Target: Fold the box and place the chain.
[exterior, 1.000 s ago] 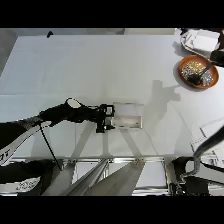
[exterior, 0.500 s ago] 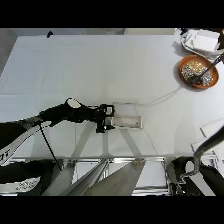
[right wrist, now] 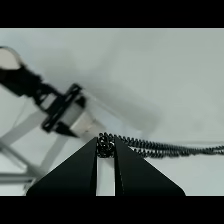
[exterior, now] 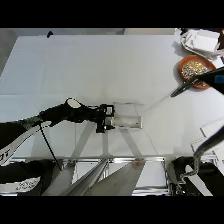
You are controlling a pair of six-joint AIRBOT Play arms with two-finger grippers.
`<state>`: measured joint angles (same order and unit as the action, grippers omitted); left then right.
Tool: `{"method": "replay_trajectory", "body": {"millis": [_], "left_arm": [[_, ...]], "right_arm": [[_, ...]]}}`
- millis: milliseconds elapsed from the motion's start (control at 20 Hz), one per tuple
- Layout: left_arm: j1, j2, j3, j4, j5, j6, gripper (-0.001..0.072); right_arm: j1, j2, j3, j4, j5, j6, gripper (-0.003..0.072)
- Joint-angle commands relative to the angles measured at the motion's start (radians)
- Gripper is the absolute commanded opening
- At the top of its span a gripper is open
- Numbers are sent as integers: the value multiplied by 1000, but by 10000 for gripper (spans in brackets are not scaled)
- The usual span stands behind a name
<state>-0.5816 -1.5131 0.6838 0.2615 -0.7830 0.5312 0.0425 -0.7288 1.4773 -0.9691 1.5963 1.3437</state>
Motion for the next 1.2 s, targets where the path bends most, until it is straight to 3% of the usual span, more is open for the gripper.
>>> {"method": "replay_trajectory", "body": {"millis": [0, 250, 550, 1150], "left_arm": [[0, 1, 0, 0, 0, 0, 251], [0, 1, 0, 0, 0, 0, 251], [0, 1, 0, 0, 0, 0, 251], [0, 1, 0, 0, 0, 0, 251]], "right_arm": [[174, 6, 0, 1, -10, 67, 11], [374, 6, -77, -71, -102, 116, 11], [575, -20, -361, -201, -386, 145, 11], [621, -260, -628, -212, -694, 151, 11]]}}
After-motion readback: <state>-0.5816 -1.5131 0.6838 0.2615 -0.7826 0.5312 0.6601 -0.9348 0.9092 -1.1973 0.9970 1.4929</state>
